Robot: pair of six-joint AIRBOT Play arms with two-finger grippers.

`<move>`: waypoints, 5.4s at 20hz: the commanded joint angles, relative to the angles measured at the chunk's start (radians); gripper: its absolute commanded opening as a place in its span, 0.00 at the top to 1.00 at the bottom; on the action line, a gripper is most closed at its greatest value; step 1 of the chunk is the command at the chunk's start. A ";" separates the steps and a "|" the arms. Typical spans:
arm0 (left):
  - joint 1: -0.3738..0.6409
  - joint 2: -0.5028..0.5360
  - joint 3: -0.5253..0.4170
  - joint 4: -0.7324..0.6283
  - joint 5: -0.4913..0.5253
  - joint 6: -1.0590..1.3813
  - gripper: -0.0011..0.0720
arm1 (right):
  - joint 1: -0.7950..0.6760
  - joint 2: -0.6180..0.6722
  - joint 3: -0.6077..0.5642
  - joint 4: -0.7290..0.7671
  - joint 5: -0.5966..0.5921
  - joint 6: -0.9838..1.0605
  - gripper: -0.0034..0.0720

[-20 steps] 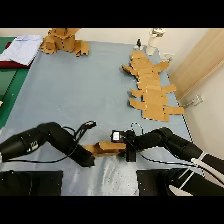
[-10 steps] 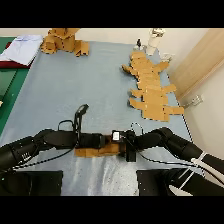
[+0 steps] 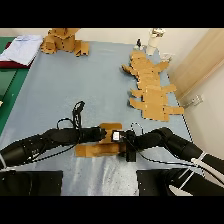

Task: Fold the box.

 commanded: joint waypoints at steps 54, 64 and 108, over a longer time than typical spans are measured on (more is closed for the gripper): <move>-0.013 0.092 0.010 0.749 0.382 0.589 0.02 | 0.001 0.000 0.000 0.000 0.000 0.000 0.33; -0.081 0.092 0.009 0.743 0.338 0.614 0.34 | 0.001 0.000 0.000 0.000 0.000 0.000 0.33; 0.012 0.109 0.035 0.774 0.426 0.584 0.47 | 0.001 0.000 0.000 0.000 0.000 0.000 0.33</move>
